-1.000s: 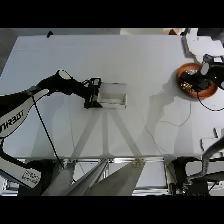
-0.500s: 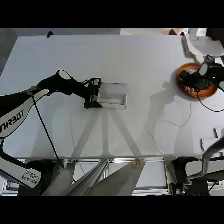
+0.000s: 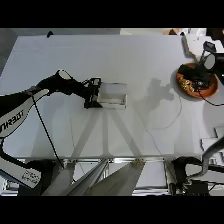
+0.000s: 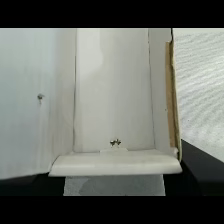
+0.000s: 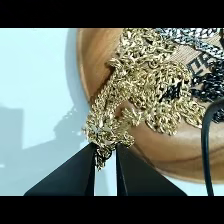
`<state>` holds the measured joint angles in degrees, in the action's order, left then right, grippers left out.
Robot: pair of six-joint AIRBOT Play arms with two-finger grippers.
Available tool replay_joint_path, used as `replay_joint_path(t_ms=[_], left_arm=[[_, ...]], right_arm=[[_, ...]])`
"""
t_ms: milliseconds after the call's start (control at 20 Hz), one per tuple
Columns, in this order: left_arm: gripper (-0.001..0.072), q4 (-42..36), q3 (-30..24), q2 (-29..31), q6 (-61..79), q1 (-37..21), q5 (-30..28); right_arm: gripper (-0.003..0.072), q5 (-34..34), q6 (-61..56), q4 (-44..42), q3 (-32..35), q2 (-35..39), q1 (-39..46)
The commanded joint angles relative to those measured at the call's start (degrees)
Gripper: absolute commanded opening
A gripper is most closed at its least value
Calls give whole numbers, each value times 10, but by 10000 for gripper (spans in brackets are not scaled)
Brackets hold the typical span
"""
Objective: Fold the box and place the chain.
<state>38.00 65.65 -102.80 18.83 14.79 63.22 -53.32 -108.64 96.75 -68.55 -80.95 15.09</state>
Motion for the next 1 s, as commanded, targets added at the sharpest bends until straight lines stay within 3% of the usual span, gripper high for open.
replay_joint_path(t_ms=[0,550,950], left_arm=[[276,0,0,0,0,-1,0],[276,0,0,0,0,-1,0],[275,0,0,0,0,0,0]], right_arm=[[4,-69,42,32,0,56,-45],[3,-170,70,54,2,184,-223],[3,-157,17,54,79,196,-376]])
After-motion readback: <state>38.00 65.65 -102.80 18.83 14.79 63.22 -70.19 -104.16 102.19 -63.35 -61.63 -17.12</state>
